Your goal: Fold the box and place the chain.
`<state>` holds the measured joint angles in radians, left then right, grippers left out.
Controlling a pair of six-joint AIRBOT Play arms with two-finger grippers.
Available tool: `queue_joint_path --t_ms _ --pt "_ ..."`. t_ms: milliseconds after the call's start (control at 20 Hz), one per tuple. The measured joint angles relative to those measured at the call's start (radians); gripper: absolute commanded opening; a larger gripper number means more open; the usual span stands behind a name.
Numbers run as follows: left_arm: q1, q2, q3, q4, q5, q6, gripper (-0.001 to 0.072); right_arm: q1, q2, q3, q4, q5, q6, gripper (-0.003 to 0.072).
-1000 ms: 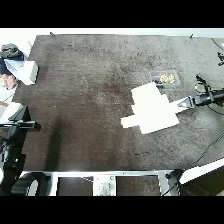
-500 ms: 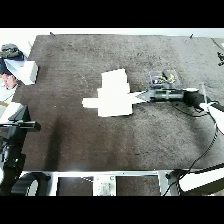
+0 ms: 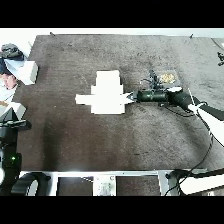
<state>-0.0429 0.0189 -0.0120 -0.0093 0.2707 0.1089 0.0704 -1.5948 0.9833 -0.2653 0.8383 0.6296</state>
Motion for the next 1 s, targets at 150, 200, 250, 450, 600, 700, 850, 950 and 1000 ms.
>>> queue_joint_path --t_ms 150,200,250,450,600,700,850,950,1000 --pt "0.000 0.000 0.000 0.003 -0.034 0.000 0.0013 0.010 0.037 -0.028 -0.060 -0.048 0.024 0.0013" --pt "0.000 0.000 0.000 0.003 -0.062 -0.001 0.0013 0.012 0.043 -0.035 -0.076 -0.068 0.026 0.0014" --pt "0.000 0.000 0.000 0.004 -0.093 -0.001 0.0013 0.012 0.047 -0.039 -0.084 -0.085 0.024 0.0013" --pt "0.000 0.000 0.001 0.006 -0.249 -0.004 0.0050 0.015 0.054 -0.049 -0.091 -0.122 -0.009 0.0014" --pt "0.000 -0.001 0.003 0.007 -0.367 0.006 0.0619 0.017 0.055 -0.052 -0.077 -0.128 -0.034 0.0014" --pt "0.000 -0.001 0.013 0.007 -0.420 0.016 0.0603 0.017 0.056 -0.053 -0.064 -0.127 -0.045 0.0014" --pt "0.000 -0.005 0.044 0.006 -0.480 0.023 0.0602 0.019 0.056 -0.054 -0.048 -0.122 -0.053 0.0014" --pt "0.000 -0.040 0.078 0.003 -0.513 0.016 0.0602 0.021 0.053 -0.054 -0.037 -0.122 -0.055 0.0014" --pt "0.000 -0.076 0.101 0.002 -0.528 0.010 0.0602 0.021 0.050 -0.055 -0.029 -0.122 -0.056 0.0014"
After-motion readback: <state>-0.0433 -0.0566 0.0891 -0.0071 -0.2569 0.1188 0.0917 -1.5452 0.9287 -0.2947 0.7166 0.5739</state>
